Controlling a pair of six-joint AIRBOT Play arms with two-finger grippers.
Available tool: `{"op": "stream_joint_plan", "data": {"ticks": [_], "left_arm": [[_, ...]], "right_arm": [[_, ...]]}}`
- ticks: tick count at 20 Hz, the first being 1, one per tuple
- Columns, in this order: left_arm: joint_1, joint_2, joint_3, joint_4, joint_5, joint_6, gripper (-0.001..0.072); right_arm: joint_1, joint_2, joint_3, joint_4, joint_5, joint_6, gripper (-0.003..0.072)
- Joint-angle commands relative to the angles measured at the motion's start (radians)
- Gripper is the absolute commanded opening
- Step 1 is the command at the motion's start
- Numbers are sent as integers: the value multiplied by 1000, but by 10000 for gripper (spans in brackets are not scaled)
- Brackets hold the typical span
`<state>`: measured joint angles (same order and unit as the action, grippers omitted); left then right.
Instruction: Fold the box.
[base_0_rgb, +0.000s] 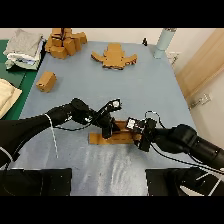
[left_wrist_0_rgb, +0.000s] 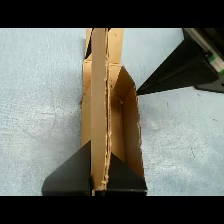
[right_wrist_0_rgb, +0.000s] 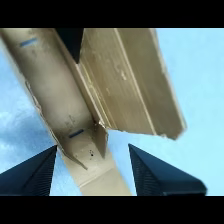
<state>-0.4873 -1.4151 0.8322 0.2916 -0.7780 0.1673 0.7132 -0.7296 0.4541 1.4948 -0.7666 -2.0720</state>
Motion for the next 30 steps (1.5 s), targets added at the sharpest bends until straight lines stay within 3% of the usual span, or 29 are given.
{"op": "stream_joint_plan", "data": {"ticks": [1,3,5,9,14,30], "left_arm": [[1,0,0,0,0,0,12],[1,0,0,0,0,0,11],[1,0,0,0,0,0,12],[1,0,0,0,0,0,12],[1,0,0,0,0,0,12],[1,0,0,0,0,0,12]], "right_arm": [[-219,-52,0,461,24,-599,717],[-322,-114,17,649,-29,-848,717],[-367,-192,48,711,-89,-933,716],[-369,-284,66,715,-113,-933,717],[-369,-283,66,671,-114,-871,710],[-369,-300,65,661,-79,-932,699]]}}
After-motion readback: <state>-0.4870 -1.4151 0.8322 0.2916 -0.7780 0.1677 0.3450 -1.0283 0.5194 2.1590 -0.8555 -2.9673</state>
